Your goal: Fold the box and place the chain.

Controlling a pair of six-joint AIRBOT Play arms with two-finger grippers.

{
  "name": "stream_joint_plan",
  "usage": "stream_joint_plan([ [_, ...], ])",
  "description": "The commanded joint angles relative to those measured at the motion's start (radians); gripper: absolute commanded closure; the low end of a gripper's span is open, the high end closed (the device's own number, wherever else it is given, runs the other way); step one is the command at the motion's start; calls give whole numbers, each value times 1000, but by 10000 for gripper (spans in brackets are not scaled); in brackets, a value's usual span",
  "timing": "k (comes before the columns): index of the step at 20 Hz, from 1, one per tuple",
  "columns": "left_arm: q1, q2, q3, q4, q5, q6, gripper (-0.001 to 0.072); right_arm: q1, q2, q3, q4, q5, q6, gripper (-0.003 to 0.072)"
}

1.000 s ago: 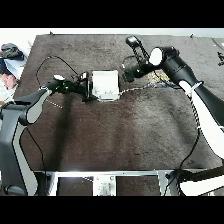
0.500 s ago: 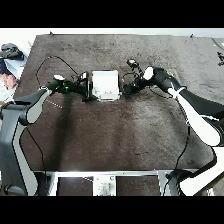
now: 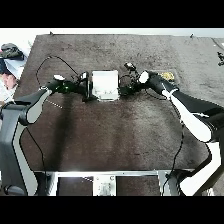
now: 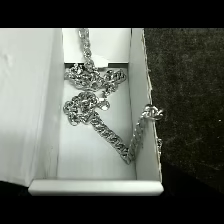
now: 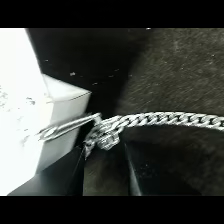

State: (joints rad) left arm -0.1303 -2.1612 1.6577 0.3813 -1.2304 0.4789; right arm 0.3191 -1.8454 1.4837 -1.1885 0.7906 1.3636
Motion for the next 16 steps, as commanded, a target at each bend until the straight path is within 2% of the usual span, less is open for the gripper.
stream_joint_plan([
  [1,0,-1,0,0,0,0,291,7,-36,21,0,-16,-2,414],
  [2,0,-1,0,0,0,0,292,10,-46,33,-1,-4,-2,414],
  [3,0,-1,0,0,0,0,292,11,-50,40,-13,7,-2,468],
  [4,0,-1,0,0,0,0,291,12,-50,41,-20,11,-2,631],
  [10,0,-1,0,0,0,0,291,10,-13,42,-61,100,2,673],
  [16,0,-1,0,0,0,0,291,11,241,42,-67,129,1,674],
])
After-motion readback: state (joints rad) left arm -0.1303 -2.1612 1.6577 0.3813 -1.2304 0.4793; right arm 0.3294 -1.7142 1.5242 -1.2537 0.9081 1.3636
